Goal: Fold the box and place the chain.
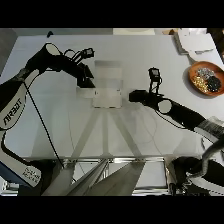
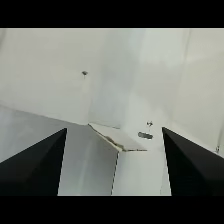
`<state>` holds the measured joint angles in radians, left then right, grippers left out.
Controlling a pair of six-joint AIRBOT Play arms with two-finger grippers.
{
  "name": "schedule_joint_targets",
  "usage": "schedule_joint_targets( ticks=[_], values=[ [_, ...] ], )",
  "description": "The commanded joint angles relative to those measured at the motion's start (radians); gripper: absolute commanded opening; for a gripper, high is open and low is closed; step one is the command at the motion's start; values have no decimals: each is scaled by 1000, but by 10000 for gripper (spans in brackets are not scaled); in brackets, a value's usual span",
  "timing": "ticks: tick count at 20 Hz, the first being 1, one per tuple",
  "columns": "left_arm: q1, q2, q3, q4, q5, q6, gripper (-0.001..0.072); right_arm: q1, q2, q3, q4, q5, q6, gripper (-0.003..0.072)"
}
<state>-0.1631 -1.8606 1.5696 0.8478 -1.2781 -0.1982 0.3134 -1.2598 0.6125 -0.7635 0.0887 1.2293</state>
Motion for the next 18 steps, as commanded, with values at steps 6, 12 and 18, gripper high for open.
schedule_joint_targets(
  ticks=[6,12,18],
  values=[
    [88,-2,0,-256,47,-160,647,1,1,0,0,0,0,11],
    [91,-38,2,-249,90,-325,647,1,1,0,0,0,0,11],
    [55,-43,2,-250,151,-367,646,1,1,0,0,0,0,11]
  ],
)
